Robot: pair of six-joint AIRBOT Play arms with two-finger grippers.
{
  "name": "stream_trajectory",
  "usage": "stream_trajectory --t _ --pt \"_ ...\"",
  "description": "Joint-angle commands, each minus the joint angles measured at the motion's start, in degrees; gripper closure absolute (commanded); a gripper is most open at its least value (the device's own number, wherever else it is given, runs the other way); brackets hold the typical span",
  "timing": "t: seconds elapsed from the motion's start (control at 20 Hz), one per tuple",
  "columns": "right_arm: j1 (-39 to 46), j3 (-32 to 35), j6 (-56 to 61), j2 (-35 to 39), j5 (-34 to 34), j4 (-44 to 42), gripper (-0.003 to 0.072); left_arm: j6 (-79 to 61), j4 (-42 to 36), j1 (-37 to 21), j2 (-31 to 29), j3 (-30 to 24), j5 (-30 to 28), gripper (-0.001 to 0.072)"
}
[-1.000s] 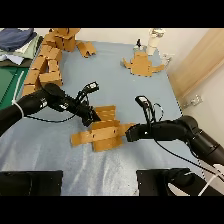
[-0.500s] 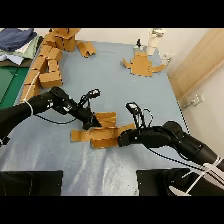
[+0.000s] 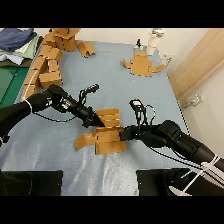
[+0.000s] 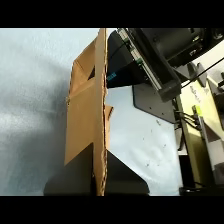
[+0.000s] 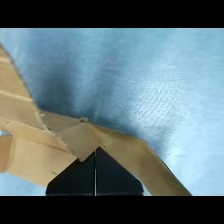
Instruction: Fold the box.
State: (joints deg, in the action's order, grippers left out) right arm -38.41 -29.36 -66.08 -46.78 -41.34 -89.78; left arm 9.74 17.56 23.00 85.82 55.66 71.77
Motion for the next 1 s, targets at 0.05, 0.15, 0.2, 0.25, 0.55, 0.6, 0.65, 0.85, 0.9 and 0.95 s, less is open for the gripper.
stream_trajectory --t 0.05,0.15,0.2,0.25,0.55,0.6,0.65,0.85,0.9,0.95 --pt "1.2 0.0 3.7 -0.1 0.2 7.1 0.0682 7.7 2.7 0.4 0.4 -0.1 0.9 0.0697" --pt "1.2 0.0 3.7 0.0 0.1 9.4 0.0682 9.1 4.8 1.6 0.3 -0.1 0.2 0.0697" --pt "1.2 0.0 3.7 0.0 -0.3 9.9 0.0682 9.7 5.1 2.5 0.3 -0.2 -0.7 0.0697" --pt "1.2 0.0 3.7 0.0 -1.3 10.2 0.0682 10.1 5.8 3.6 0.2 -0.3 -2.0 0.0697" --pt "1.2 0.0 3.7 0.0 -8.3 12.1 0.0682 10.7 4.3 6.1 -1.4 -4.2 -3.2 0.0697" --pt "1.2 0.0 3.7 0.0 -8.2 12.2 0.0682 10.8 4.3 6.0 -2.5 -4.5 -2.8 0.0697" --pt "1.2 0.0 3.7 0.0 -8.0 12.3 0.0682 11.4 4.3 5.9 -3.8 -4.9 -2.3 0.0697" --pt "1.2 0.0 3.7 0.0 -6.9 12.4 0.0682 12.8 4.3 4.8 -7.6 -5.6 -1.2 0.0697" --pt "1.2 0.0 3.8 0.0 -6.4 12.3 0.0682 12.8 4.3 3.6 -7.5 -5.6 -2.3 0.0697" --pt "1.2 0.0 3.8 0.0 -5.9 12.0 0.0682 12.8 4.2 2.4 -6.8 -5.6 -3.1 0.0697"
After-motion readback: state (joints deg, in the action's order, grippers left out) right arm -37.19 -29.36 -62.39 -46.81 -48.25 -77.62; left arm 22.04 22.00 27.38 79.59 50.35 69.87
